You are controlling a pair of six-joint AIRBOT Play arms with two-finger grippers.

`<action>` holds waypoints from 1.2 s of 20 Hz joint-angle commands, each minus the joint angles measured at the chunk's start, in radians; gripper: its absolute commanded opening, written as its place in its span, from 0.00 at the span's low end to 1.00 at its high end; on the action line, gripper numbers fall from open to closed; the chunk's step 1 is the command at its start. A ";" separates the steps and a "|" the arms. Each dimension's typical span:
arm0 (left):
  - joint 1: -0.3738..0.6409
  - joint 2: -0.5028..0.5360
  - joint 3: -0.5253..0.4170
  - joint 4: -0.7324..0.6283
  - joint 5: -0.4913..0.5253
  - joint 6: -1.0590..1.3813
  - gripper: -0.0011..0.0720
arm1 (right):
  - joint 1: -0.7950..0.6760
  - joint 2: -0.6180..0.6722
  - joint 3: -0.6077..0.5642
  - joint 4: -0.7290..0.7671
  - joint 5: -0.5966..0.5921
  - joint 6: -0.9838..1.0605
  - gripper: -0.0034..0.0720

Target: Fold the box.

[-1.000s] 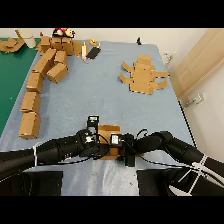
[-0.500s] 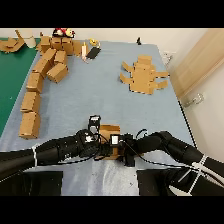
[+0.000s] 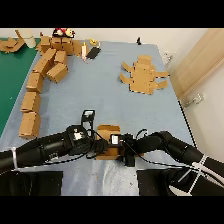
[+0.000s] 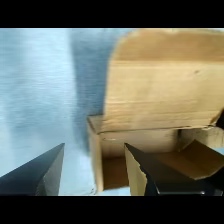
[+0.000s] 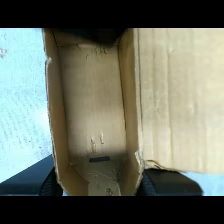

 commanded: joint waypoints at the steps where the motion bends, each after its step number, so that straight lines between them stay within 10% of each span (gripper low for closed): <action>1: 0.010 0.053 0.000 0.027 -0.041 0.003 0.69 | 0.000 0.000 0.000 0.000 -0.001 0.000 0.64; 8: 0.009 0.076 0.000 0.018 -0.017 0.003 0.62 | 0.000 0.000 0.000 0.000 -0.001 0.001 0.64; 10: 0.009 0.078 0.002 -0.027 -0.041 0.013 0.04 | 0.000 0.000 0.000 0.000 -0.001 0.000 0.64; 18: 0.105 0.173 0.001 -0.458 -0.085 1.057 0.03 | 0.000 0.000 0.000 -0.001 -0.001 0.000 0.64; 24: 0.577 0.173 -0.090 -0.823 -0.275 1.910 0.03 | 0.000 0.000 0.000 -0.001 -0.001 0.000 0.64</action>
